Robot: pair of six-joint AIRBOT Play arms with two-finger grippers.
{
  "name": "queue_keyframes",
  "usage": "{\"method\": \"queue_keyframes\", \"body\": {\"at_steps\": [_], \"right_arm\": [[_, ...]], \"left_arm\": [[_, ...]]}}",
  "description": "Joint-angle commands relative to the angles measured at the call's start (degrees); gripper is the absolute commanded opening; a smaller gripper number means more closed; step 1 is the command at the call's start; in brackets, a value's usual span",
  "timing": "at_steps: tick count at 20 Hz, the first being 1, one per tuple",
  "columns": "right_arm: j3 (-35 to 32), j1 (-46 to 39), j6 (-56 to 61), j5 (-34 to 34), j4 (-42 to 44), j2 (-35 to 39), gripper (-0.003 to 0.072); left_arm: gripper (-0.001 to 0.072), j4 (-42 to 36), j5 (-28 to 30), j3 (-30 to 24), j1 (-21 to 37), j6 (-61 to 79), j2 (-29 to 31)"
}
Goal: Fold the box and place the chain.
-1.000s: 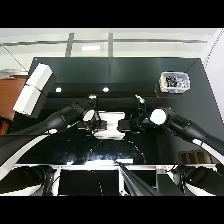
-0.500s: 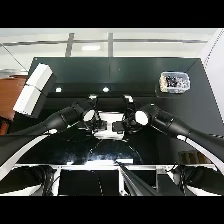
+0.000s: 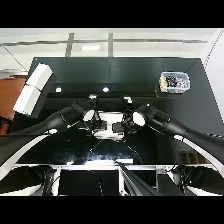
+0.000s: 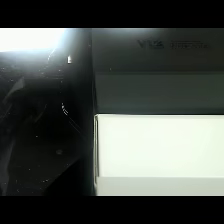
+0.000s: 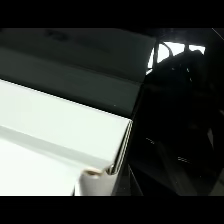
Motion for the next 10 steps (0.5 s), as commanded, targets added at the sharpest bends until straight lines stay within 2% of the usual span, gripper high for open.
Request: {"method": "queue_keyframes", "body": {"at_steps": [1, 5, 6, 10], "right_arm": [[0.09, 0.07, 0.33, 1.31, -0.57, -0.39, 0.0354], [2.71, 0.07, 0.35, 3.06, -0.74, -1.92, 0.0344], [3.67, 0.09, 0.33, 3.23, -1.49, -2.25, 0.0264], [5.49, 0.46, 0.61, 6.14, -1.46, -3.87, 0.0264]], "left_arm": [[0.0031, 0.02, 0.07, -0.02, 0.04, -0.02, 0.02], [0.0031, 0.02, 0.07, -0.02, 0.04, -0.02, 0.02], [0.0031, 0.00, 0.07, -0.02, 0.02, -0.02, 0.02], [0.0031, 0.00, 0.07, -0.02, 0.04, -0.02, 0.02]]}}
